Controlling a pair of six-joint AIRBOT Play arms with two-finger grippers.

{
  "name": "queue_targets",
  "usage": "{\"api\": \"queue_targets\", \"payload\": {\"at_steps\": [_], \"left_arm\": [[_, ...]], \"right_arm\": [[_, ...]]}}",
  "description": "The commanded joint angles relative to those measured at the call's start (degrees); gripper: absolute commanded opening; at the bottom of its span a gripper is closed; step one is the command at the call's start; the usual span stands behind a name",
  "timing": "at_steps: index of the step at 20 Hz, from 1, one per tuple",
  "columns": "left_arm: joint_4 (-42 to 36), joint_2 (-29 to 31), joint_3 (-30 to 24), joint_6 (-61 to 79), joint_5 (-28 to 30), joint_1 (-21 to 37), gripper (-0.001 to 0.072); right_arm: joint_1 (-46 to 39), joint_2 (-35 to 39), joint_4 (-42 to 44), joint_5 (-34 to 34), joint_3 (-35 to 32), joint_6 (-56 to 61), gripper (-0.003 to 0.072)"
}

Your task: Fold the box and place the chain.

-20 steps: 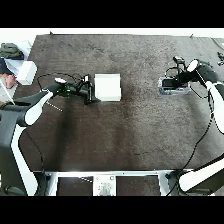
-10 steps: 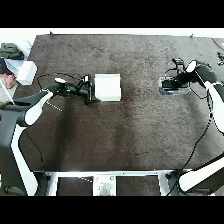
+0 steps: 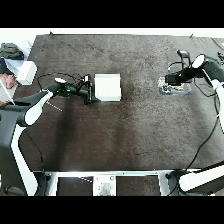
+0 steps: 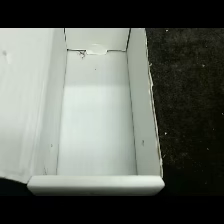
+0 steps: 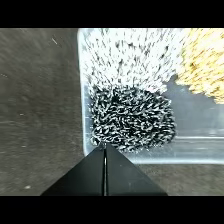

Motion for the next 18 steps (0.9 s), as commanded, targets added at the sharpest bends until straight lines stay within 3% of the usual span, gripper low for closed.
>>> {"api": "queue_targets", "payload": {"at_steps": [1,3,9,10,11,12,18], "left_arm": [[0.0,0.0,0.0,0.0,0.0,0.0,0.0235],[0.0,0.0,0.0,0.0,0.0,0.0,0.0234],[0.0,0.0,0.0,0.0,0.0,0.0,0.0235],[0.0,0.0,0.0,0.0,0.0,0.0,0.0234],[0.0,0.0,0.0,0.0,0.0,0.0,0.0234],[0.0,0.0,0.0,0.0,0.0,0.0,0.0235],[0.0,0.0,0.0,0.0,0.0,0.0,0.0234]], "right_arm": [[0.0,5.2,0.6,-1.3,0.0,0.0,-0.0016],[-0.2,4.3,-0.5,-1.2,-0.1,0.3,0.0192],[-0.3,-3.8,-0.5,-0.8,-1.6,0.3,0.0203],[-0.3,-4.7,0.2,-1.0,-1.6,0.3,0.0282],[-0.3,-5.6,0.2,-0.9,-1.6,0.3,0.0289],[-0.3,-6.2,0.2,-1.0,-1.6,0.3,0.0262],[-0.3,-6.9,0.3,-2.0,-1.5,0.3,0.0264]]}}
